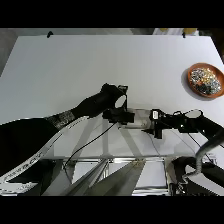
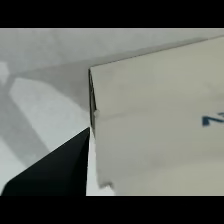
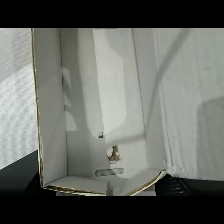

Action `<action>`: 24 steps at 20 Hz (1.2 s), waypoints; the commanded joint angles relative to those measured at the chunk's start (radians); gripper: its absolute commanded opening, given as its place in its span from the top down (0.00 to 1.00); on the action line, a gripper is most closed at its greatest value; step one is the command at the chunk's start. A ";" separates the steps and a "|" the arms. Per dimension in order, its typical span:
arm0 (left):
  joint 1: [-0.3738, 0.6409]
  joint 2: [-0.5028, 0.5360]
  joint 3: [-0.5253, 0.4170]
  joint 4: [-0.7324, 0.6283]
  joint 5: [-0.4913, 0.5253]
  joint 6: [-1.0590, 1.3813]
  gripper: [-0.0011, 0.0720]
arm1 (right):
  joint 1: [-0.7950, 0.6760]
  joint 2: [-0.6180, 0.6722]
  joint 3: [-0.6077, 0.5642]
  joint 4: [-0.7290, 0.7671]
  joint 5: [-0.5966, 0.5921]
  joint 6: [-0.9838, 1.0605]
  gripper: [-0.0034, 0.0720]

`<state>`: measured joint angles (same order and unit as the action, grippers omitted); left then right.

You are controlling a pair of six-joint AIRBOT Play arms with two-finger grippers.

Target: Fold the box and place the chain.

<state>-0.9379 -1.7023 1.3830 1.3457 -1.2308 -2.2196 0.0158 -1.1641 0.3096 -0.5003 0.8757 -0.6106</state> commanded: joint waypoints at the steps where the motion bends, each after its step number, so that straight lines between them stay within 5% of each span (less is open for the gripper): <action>1: -0.001 -0.025 0.009 0.013 -0.007 -0.072 0.64 | 0.000 0.000 0.000 0.000 0.000 0.000 0.27; 10: -0.018 -0.069 0.009 0.030 0.016 -0.110 0.65 | 0.000 0.000 0.000 0.000 0.000 0.000 0.27; 14: -0.023 -0.072 0.009 0.053 0.018 -0.119 0.85 | 0.000 0.000 0.000 0.000 0.000 0.000 0.27; 15: -0.027 -0.072 0.009 0.062 0.019 -0.117 0.98 | 0.000 0.000 0.000 0.000 0.000 0.000 0.27; 19: -0.030 -0.073 0.009 0.065 0.019 -0.118 0.97 | 0.000 0.000 0.000 0.000 0.000 0.000 0.27; 21: -0.030 -0.072 0.009 0.061 0.018 -0.119 0.76 | 0.000 0.000 0.000 0.000 0.000 0.000 0.27; 24: -0.026 -0.068 0.011 0.061 0.004 -0.117 0.74 | 0.000 0.000 0.000 0.000 0.000 0.000 0.27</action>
<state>-0.9657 -1.7733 1.3918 1.4082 -1.2194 -2.3348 0.0154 -1.1641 0.3096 -0.5011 0.8734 -0.6113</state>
